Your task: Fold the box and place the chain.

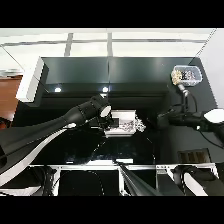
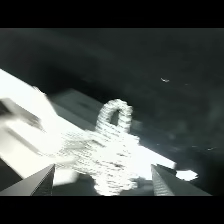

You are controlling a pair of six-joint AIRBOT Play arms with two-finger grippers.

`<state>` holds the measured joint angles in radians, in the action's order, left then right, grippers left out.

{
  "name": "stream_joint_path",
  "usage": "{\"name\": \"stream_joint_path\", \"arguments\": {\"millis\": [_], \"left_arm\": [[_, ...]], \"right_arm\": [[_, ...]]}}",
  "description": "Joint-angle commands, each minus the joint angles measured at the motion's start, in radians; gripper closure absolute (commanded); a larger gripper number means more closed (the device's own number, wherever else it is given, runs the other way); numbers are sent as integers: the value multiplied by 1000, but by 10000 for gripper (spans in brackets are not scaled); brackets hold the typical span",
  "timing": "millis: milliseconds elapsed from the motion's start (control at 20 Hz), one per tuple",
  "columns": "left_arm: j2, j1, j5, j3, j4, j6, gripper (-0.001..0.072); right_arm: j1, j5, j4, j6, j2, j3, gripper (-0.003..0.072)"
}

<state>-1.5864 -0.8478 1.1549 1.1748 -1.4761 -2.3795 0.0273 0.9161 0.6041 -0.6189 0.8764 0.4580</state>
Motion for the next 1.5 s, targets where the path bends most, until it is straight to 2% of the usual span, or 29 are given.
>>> {"name": "stream_joint_path", "arguments": {"millis": [0,100,300,550,650,900,950,1000,1050,1100,1150,1300,1450], "left_arm": [[0,0,-1,0,-1,0,681],[0,0,0,0,0,0,680],[0,0,-1,0,-1,0,680],[0,0,0,0,0,0,680],[0,0,0,0,0,0,680],[0,0,0,0,0,0,680],[0,0,0,0,0,0,680],[0,0,0,0,0,0,680],[0,0,0,0,0,0,680],[0,0,3,0,0,0,680],[0,0,4,0,0,0,680],[0,0,4,0,0,0,681],[0,0,4,0,0,0,680]], "right_arm": [[-134,-216,80,473,13,-90,-34],[-217,-218,148,653,34,-84,-34],[-262,-222,76,820,159,-44,-31],[-262,-213,-30,915,259,13,-31],[-262,-204,-10,915,290,13,-31],[-262,-278,-8,897,307,13,-30],[-262,-279,-7,892,307,13,29],[-262,-279,-5,872,307,13,169],[-262,-277,-5,853,307,13,346],[-262,-266,-5,849,304,13,614],[-262,-266,-5,819,297,13,661],[-249,-277,2,639,237,13,663],[-198,-261,20,382,103,20,663]]}}
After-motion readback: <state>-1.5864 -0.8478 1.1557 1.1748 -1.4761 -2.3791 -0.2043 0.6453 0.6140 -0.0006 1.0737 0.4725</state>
